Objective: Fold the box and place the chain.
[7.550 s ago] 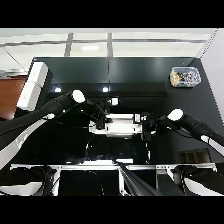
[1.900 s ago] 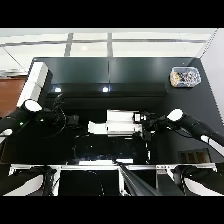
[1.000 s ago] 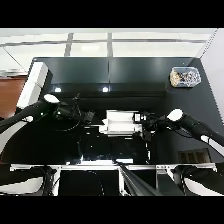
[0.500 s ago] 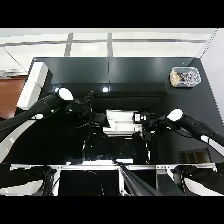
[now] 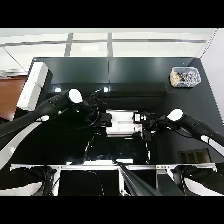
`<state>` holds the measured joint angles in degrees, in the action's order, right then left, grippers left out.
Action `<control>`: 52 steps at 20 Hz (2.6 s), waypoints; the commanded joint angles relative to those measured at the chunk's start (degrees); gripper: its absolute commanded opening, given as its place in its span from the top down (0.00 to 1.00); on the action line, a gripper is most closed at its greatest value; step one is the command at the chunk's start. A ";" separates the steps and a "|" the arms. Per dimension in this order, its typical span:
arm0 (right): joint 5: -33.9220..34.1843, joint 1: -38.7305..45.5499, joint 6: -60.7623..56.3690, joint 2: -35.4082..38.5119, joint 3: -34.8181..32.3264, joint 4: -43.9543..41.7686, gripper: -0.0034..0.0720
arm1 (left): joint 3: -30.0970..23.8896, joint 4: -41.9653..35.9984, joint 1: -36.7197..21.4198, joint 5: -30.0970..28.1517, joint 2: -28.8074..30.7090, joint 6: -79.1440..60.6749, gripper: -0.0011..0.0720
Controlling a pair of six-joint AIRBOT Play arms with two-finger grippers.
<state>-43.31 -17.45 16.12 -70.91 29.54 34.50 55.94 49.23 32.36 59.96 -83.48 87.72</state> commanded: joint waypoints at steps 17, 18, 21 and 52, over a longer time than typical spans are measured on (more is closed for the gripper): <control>0.02 -0.04 -0.02 -0.02 -0.02 -0.04 0.72 | 10.36 40.26 18.53 4.79 -4.76 46.90 0.51; 0.02 -0.04 -0.02 -0.02 -0.02 -0.04 0.72 | 10.84 40.33 18.82 5.14 -5.35 47.80 0.51; 0.02 -0.04 -0.02 -0.02 -0.02 -0.04 0.72 | 11.56 40.06 19.39 5.18 -6.88 49.31 0.51; -0.20 -0.04 -3.89 0.26 0.22 -0.35 0.05 | 11.80 40.70 19.04 5.05 -6.97 51.74 0.95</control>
<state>-43.38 -17.45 15.46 -70.87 29.56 34.52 67.70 90.08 51.42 64.55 -90.43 139.44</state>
